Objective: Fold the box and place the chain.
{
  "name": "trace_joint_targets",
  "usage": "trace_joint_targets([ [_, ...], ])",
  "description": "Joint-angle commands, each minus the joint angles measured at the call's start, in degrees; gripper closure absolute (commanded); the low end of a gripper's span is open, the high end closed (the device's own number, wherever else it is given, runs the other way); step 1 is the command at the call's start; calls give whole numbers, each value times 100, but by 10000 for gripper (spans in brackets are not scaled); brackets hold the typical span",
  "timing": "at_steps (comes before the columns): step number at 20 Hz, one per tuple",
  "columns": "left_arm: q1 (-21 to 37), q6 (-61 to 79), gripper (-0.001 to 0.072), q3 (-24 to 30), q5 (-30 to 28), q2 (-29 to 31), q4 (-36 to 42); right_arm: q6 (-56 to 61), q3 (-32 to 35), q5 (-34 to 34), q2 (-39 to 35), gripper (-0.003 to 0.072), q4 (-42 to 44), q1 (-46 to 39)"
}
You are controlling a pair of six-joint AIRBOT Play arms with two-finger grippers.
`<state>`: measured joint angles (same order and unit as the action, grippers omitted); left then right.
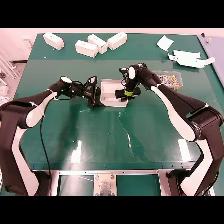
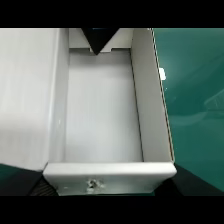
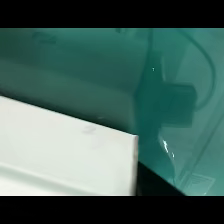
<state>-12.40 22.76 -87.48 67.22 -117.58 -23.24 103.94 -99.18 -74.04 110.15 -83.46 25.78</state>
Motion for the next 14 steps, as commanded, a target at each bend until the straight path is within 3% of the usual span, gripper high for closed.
trace_joint_targets([
  [1,-4,2,241,0,-26,-4,13,87,-42,-7,83,614,98,31],
  [3,-4,2,241,0,-31,-4,13,90,-63,-35,127,674,94,66],
  [7,-4,2,241,0,-31,-4,13,90,-70,-105,170,676,0,140],
  [8,-4,2,241,0,-28,-4,13,87,-72,-103,170,647,-28,140],
  [9,-4,2,241,0,-28,-4,11,85,-74,-103,168,498,-26,138],
  [10,-4,2,241,0,-28,-4,11,85,-76,-114,166,418,-20,138],
  [12,-4,2,241,0,-31,-4,11,81,-144,-302,162,341,-33,133],
  [13,-4,2,241,0,-31,-4,11,81,-212,-389,157,248,-68,125],
  [14,-4,2,241,0,-31,-4,11,81,-275,-409,144,204,-133,125],
])
